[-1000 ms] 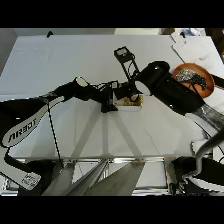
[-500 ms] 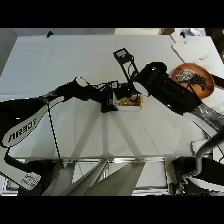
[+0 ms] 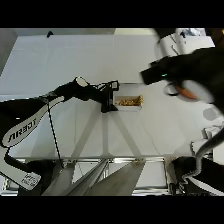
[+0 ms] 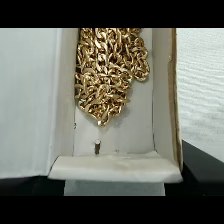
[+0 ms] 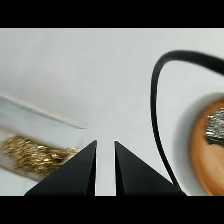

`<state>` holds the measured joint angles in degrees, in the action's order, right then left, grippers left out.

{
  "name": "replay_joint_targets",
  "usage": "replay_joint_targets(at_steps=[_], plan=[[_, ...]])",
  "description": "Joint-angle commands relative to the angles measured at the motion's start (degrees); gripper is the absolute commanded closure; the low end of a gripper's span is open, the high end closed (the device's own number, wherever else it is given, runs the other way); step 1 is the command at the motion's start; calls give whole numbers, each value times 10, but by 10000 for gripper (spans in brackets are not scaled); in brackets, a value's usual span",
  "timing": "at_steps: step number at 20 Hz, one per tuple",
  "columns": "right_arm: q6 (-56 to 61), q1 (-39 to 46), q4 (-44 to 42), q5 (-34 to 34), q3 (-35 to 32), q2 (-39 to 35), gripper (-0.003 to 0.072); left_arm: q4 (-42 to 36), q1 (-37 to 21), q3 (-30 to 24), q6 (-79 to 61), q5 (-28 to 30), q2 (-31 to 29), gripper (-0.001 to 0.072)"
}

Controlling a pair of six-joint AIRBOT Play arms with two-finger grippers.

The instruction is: Fold the box and place the chain.

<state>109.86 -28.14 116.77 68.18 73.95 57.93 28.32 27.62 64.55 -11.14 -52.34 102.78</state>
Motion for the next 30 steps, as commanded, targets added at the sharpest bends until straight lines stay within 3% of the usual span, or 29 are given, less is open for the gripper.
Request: replay_joint_targets(at_steps=[1,5,10,15,18,21,23,24,26,27,30], plan=[[-52,71,-4,40,0,-68,587,0,0,0,0,0,0,555],[-118,128,-95,27,-1,-79,590,0,0,0,0,0,0,555],[-162,128,-95,16,-24,-78,587,0,0,0,0,0,0,555],[-253,155,-111,-40,-130,-78,572,0,0,0,0,0,0,555],[-425,212,-239,-124,-214,-74,569,0,0,0,0,0,0,555],[-628,301,-431,-134,-224,-32,565,0,0,0,0,0,0,555],[-727,346,-490,-125,-224,15,525,0,0,0,0,0,0,555],[-770,358,-492,-115,-224,43,454,0,0,0,0,0,0,555],[-858,362,-491,-107,-224,91,229,0,0,0,0,0,0,555],[-914,362,-496,-108,-224,116,187,0,0,0,0,0,0,555],[-1077,362,-523,-124,-224,179,186,0,0,0,0,0,0,555]])
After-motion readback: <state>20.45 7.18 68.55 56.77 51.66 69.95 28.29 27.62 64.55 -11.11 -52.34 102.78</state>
